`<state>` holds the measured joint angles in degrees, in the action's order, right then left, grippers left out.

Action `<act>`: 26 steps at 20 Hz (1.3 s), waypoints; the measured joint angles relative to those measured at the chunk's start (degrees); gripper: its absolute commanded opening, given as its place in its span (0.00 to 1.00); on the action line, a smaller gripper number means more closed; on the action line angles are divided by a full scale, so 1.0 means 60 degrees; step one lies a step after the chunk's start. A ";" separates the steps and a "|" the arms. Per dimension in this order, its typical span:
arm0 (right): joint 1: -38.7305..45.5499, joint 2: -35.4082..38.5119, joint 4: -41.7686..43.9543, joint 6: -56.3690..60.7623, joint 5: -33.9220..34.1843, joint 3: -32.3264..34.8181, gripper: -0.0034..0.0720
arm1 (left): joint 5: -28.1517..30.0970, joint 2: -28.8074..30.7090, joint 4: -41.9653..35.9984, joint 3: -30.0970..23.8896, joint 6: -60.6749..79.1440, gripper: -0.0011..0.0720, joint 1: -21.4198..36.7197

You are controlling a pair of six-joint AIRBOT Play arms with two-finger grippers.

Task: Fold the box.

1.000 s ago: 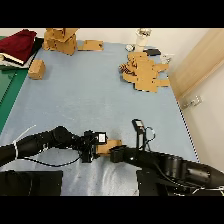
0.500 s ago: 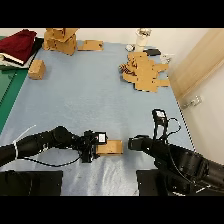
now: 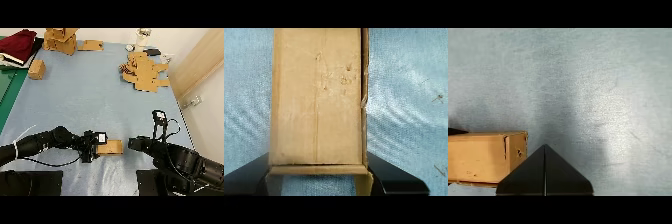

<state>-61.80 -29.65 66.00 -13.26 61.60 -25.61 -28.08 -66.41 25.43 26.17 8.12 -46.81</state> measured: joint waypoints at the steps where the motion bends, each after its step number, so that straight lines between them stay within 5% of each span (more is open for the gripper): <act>1: 0.0000 0.0000 -0.0058 0.0106 0.0011 0.0000 0.05 | -0.0004 0.0011 0.0004 0.0015 -0.0011 0.63 0.0000; 9: 0.0004 -0.0011 -0.0353 0.0506 0.0029 0.0000 0.05 | 0.0532 0.1789 0.1559 0.0076 -0.3406 0.64 0.0841; 15: 0.0004 -0.0124 -0.0674 0.0550 0.0025 0.0000 0.05 | 0.0113 0.2798 0.5508 0.0080 -0.8426 0.64 0.4834; 20: 0.0004 -0.0295 -0.0860 0.0554 -0.0011 0.0000 0.05 | 0.0976 0.2404 0.6619 0.0160 -0.9828 0.64 0.8513; 26: 0.0004 -0.0499 -0.1140 0.0550 -0.0098 0.0000 0.05 | 0.1712 0.0233 0.6827 0.1632 -1.0211 0.64 0.9934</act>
<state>-61.78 -32.64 59.16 -9.96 61.01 -25.61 -17.80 -65.01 66.39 35.97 -53.15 12.80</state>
